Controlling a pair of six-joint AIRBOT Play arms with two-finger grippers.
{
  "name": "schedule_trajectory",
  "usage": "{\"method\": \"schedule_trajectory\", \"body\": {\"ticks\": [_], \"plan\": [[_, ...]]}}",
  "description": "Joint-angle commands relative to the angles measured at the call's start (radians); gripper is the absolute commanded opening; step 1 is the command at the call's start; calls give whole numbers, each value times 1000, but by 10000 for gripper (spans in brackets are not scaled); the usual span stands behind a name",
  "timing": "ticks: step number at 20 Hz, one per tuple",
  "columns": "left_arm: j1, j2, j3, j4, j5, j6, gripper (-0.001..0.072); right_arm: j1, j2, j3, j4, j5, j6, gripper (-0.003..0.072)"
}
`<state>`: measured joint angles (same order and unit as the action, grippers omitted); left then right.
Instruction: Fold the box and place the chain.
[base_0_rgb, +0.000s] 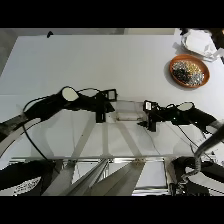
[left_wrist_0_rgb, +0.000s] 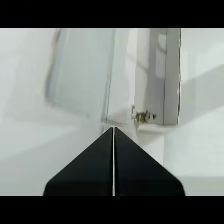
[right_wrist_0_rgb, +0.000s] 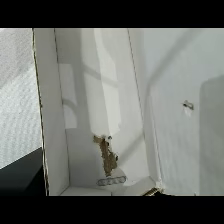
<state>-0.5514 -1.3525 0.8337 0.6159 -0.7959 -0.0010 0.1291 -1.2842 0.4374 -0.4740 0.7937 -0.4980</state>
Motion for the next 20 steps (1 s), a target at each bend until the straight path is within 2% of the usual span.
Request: {"method": "schedule_trajectory", "body": {"ticks": [1, 5, 9, 15, 20], "plan": [[126, 102, 0, 130, -176, -235, 3, 0, 0, 0, 0, 0, 0, 410], [269, 166, 0, 171, -259, -544, 3, 0, 0, 0, 0, 0, 0, 410], [355, 134, -45, 174, -291, -856, 3, 0, 0, 0, 0, 0, 0, 410], [315, -21, -109, 194, -262, -1021, 2, 0, 0, 0, 0, 0, 0, 410], [200, -88, -109, 52, -141, -1013, 3, 0, 0, 0, 0, 0, 0, 410]]}}
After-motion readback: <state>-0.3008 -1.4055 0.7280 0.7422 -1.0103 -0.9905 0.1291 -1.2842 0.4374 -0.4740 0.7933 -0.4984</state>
